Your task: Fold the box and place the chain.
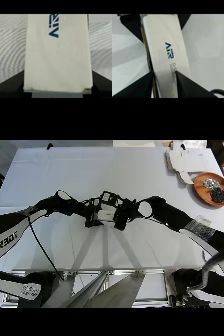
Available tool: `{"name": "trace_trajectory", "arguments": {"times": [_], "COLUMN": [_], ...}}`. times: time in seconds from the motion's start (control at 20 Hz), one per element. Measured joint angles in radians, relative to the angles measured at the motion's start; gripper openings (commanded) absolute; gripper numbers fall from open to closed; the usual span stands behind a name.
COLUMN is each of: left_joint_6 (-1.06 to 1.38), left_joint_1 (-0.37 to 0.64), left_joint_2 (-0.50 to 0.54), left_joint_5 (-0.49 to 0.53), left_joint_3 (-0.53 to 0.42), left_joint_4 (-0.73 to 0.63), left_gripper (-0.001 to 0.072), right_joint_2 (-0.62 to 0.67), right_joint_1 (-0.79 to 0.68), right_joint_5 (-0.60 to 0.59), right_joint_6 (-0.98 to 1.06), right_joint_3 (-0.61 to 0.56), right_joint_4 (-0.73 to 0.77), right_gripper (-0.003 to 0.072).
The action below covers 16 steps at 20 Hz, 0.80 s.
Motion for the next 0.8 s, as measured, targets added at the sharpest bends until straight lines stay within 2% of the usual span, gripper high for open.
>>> {"name": "trace_trajectory", "arguments": {"times": [0.05,0.15,0.5,0.6,0.65,0.7,0.75,0.8], "left_joint_6": [0.0,0.0,0.0,0.0,0.0,0.0,0.0,0.0], "left_joint_1": [0.0,0.0,0.0,0.0,0.0,0.0,0.0,0.0], "left_joint_2": [0.0,0.0,0.0,0.0,0.0,0.0,0.0,0.0], "left_joint_5": [0.0,0.0,-0.001,-0.001,-0.001,-0.001,-0.001,-0.001], "left_joint_3": [0.0,0.0,0.0,0.0,0.0,0.0,0.0,0.0], "left_joint_4": [0.0,0.0,0.0,0.0,0.0,0.0,0.0,0.0], "left_gripper": [0.0315,0.0315,0.0315,0.0315,0.0315,0.0315,0.0315,0.0315], "right_joint_2": [0.001,0.002,0.047,0.075,0.091,0.109,0.124,0.137], "right_joint_1": [0.001,0.001,0.002,0.001,-0.003,-0.011,-0.021,-0.035], "right_joint_5": [-0.002,-0.008,-0.001,0.005,0.007,0.007,0.007,0.007], "right_joint_6": [0.0,0.0,0.003,0.023,0.042,0.066,0.089,0.111], "right_joint_3": [-0.001,-0.003,-0.005,-0.005,-0.005,-0.005,-0.005,-0.005], "right_joint_4": [0.0,0.004,0.01,0.011,0.019,0.032,0.058,0.1], "right_gripper": [0.0351,0.0486,0.0458,0.0351,0.0231,0.0058,0.0008,0.0008]}}
